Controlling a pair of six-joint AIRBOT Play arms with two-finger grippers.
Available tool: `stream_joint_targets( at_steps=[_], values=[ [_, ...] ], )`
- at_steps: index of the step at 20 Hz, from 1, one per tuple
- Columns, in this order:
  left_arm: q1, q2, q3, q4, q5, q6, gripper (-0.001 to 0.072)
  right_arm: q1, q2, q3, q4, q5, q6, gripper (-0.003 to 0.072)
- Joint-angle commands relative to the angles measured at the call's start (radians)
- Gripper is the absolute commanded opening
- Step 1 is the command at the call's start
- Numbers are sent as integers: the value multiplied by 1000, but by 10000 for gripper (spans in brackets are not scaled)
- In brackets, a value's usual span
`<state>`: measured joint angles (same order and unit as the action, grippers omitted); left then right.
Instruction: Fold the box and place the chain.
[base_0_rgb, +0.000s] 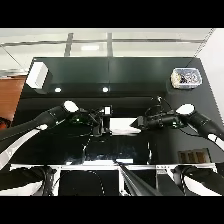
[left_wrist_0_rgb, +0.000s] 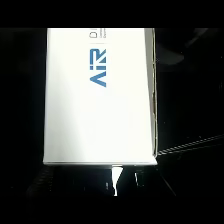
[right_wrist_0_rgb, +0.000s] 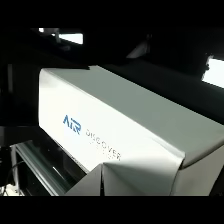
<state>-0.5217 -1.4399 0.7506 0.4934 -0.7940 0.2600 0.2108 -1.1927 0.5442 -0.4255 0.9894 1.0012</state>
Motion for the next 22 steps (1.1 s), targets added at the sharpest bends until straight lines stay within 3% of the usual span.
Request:
stream_joint_targets(
  at_steps=[1, 4, 7, 11, 12, 13, 17, 19, 22],
  values=[
    [1, 0, 1, -1, 1, -2, 295, 37, -3, -1, -46, -63, 19, 13],
    [1, 0, 1, -1, 1, -2, 295, 29, 1, 10, -45, -24, -19, 14],
    [1, 0, 1, -2, 1, -2, 294, -10, 39, 88, -68, 120, -67, 14],
    [1, 3, 5, -1, 1, -2, 298, -128, 135, 213, -251, 276, -45, 14],
    [1, 6, 8, 0, -2, -2, 421, -169, 160, 225, -274, 299, -30, 14],
    [1, 13, 8, 3, 2, -5, 716, -209, 180, 227, -283, 318, -19, 14],
    [3, 85, 32, 205, -12, -125, 720, -334, 220, 227, -293, 388, -18, 14],
    [5, 137, 36, 196, -64, -142, 720, -365, 220, 227, -294, 383, -18, 14],
    [-28, 161, 61, 79, -82, -162, 712, -373, 220, 227, -298, 325, -18, 14]
  ],
)
